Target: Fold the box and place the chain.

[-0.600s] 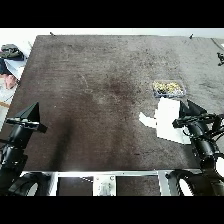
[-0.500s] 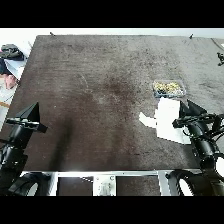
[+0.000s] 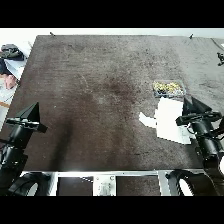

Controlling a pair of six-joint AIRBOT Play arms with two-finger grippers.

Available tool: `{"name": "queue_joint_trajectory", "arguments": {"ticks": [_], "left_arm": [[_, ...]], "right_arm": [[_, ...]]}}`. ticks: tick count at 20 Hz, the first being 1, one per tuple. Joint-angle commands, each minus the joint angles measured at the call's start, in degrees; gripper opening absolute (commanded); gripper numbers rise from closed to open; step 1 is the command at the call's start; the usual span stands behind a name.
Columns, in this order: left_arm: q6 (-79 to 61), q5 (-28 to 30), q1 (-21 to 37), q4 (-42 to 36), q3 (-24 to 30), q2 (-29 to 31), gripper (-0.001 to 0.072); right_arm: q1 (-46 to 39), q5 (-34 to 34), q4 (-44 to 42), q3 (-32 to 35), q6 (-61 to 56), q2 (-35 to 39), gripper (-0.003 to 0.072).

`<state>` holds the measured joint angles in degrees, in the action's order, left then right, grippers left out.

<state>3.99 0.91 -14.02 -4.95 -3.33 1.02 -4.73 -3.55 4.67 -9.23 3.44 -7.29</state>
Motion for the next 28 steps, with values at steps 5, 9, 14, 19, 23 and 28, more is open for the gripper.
{"name": "queue_joint_trajectory", "arguments": {"ticks": [5,9,14,19,23,28], "left_arm": [[0.0,0.0,0.0,0.0,0.0,0.0,0.0012],[0.0,0.0,0.0,0.0,0.0,0.0,0.0012],[0.0,0.0,0.0,0.0,0.0,0.0,0.0012],[0.0,0.0,0.0,0.0,0.0,0.0,0.0012],[0.0,0.0,0.0,0.0,0.0,0.0,0.0012],[0.0,0.0,0.0,0.0,0.0,0.0,0.0012]], "right_arm": [[-4.5,-6.8,-7.4,-15.0,-0.3,-21.5,0.029],[-22.3,21.4,-7.7,-22.8,-8.2,-39.2,0.0289],[-47.0,61.3,32.5,-37.9,-46.2,-53.4,0.0449],[-60.8,81.7,48.6,-52.8,-52.4,-60.7,0.0449],[-64.3,90.4,59.5,-57.9,-51.9,-68.0,0.045],[-64.6,92.8,65.9,-58.0,-45.5,-73.9,0.045]]}}
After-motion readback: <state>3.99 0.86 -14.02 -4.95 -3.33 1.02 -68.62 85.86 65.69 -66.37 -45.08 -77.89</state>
